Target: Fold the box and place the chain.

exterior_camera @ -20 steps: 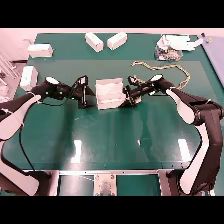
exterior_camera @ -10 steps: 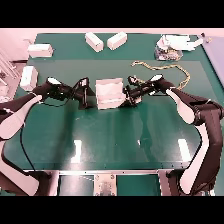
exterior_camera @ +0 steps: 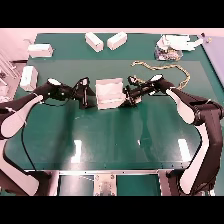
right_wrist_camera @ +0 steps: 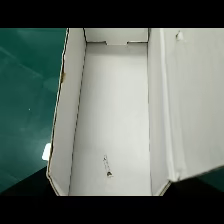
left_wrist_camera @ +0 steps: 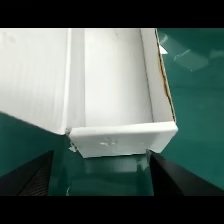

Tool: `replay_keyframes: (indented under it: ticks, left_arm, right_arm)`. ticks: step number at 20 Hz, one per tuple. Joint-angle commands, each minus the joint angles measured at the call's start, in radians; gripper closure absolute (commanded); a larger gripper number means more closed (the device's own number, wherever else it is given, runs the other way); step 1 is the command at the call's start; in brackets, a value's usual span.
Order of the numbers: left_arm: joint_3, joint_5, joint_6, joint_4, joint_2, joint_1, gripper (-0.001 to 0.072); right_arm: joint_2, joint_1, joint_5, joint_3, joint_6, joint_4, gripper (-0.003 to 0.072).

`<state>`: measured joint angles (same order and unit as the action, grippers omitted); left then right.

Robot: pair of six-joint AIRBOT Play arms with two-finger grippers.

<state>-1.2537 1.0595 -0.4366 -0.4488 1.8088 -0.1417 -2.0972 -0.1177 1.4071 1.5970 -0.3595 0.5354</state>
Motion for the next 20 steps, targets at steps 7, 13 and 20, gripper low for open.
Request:
replay_keyframes:
  ticks: [7, 13, 20]
  left_arm:
    - [-0.010, 0.068, -0.043, 0.005, 0.016, 0.004, -0.0011]
    - [-0.010, 0.068, -0.044, 0.040, 0.018, 0.003, -0.0011]
    - [-0.009, 0.060, -0.069, 0.109, 0.045, -0.001, -0.0011]
  right_arm:
    - [0.000, -0.001, 0.000, 0.000, 0.000, 0.000, 0.0188]
    - [0.000, -0.001, 0.000, 0.000, 0.000, 0.000, 0.0188]
    - [0.000, -0.001, 0.000, 0.000, 0.000, 0.000, 0.0188]
